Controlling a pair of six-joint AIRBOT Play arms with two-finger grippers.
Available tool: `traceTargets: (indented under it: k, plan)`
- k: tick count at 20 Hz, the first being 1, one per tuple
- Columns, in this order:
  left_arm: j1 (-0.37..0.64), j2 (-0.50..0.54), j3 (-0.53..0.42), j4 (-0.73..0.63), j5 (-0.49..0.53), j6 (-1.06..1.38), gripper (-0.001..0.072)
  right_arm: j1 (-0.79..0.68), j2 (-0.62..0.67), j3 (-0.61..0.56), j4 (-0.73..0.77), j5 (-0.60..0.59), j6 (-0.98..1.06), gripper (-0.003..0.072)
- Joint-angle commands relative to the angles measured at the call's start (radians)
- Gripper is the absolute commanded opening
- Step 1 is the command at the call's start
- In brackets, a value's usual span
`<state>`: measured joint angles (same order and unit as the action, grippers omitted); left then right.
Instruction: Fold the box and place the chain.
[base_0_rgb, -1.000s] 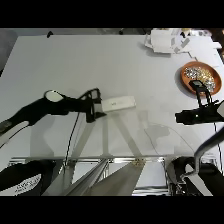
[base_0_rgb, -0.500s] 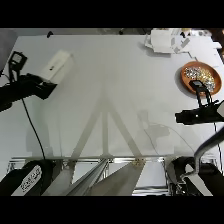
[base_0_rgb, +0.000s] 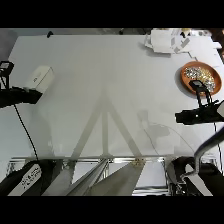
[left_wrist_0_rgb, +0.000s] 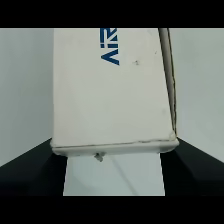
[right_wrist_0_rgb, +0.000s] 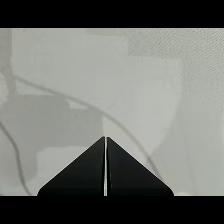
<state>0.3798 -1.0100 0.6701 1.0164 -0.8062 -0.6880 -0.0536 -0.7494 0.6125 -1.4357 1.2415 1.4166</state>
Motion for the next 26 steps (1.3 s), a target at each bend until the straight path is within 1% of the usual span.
traceTargets:
  k: [1,2,3,4,6,8,11,14,18,20,23,26]
  plan:
    - [0.005,-0.051,0.001,0.021,-0.06,-0.02,0.0256,0.0,0.0,0.001,0.0,0.0,0.0,0.0019]
    - [0.005,-0.058,0.001,0.02,-0.063,-0.02,0.0389,0.0,-0.001,0.001,0.0,0.0,0.0,0.0019]
    - [0.005,-0.059,0.001,0.02,-0.063,-0.02,0.0503,0.0,-0.001,0.001,0.0,0.0,0.0,0.0019]
    - [0.005,-0.059,0.001,0.019,-0.066,-0.02,0.058,0.0,0.0,0.001,0.0,0.0,0.0,0.0019]
    - [0.005,-0.058,0.001,0.012,-0.071,-0.02,0.0582,0.0,0.0,0.001,0.0,0.0,0.0,0.0019]
    - [0.005,-0.058,0.001,0.002,-0.069,-0.024,0.07,0.0,0.0,0.001,0.0,0.0,0.0,0.0019]
    - [0.002,-0.043,0.001,-0.017,-0.07,-0.029,0.0702,0.0,0.0,0.001,0.0,0.0,0.0,0.0019]
    - [-0.008,0.007,0.001,-0.012,-0.086,-0.035,0.07,0.0,0.0,0.001,0.0,0.0,0.0,0.0019]
    - [-0.013,0.093,0.001,-0.013,-0.208,-0.053,0.0696,0.0,0.0,0.001,0.0,0.0,0.0,0.0019]
    - [-0.026,0.125,0.001,-0.013,-0.253,-0.073,0.0696,0.0,0.0,0.001,0.0,0.0,0.0,0.0019]
    - [-0.033,0.145,0.001,-0.013,-0.288,-0.087,0.0695,0.0,0.0,0.001,0.0,0.0,0.0,0.0019]
    - [-0.033,0.146,0.001,-0.013,-0.288,-0.107,0.0695,0.0,0.0,0.001,0.0,0.0,0.0,0.0019]
